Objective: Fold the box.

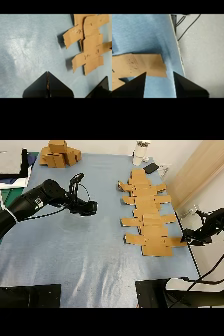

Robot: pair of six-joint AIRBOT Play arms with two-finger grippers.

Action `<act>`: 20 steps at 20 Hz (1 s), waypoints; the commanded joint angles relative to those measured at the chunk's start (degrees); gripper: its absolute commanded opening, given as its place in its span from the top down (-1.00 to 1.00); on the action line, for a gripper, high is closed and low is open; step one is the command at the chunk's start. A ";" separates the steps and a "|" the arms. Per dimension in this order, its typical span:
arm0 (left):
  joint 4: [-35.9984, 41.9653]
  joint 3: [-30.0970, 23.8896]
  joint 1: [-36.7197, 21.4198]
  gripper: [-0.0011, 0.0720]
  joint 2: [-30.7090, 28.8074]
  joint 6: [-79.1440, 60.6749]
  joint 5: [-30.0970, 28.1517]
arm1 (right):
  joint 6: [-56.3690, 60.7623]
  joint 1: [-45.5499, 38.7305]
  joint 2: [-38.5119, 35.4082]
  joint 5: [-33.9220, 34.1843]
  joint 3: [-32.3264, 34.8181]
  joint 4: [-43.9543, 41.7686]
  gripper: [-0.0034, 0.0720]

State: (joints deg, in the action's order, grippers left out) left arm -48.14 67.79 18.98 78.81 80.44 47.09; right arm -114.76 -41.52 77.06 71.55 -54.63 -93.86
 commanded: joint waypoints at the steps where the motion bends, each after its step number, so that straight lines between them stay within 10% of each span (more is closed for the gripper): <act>1: 1.07 -0.02 -0.02 0.94 0.02 -0.02 0.04 | -6.03 0.00 1.53 1.27 -0.11 -4.92 -0.47; 11: 2.12 -0.02 -0.02 0.94 0.02 -0.07 0.76 | -13.29 0.22 -3.89 10.27 -0.13 -21.33 0.90; 20: 2.10 -0.02 -0.02 0.94 0.02 -0.24 4.20 | -4.98 6.84 -5.84 17.33 4.35 -28.09 0.91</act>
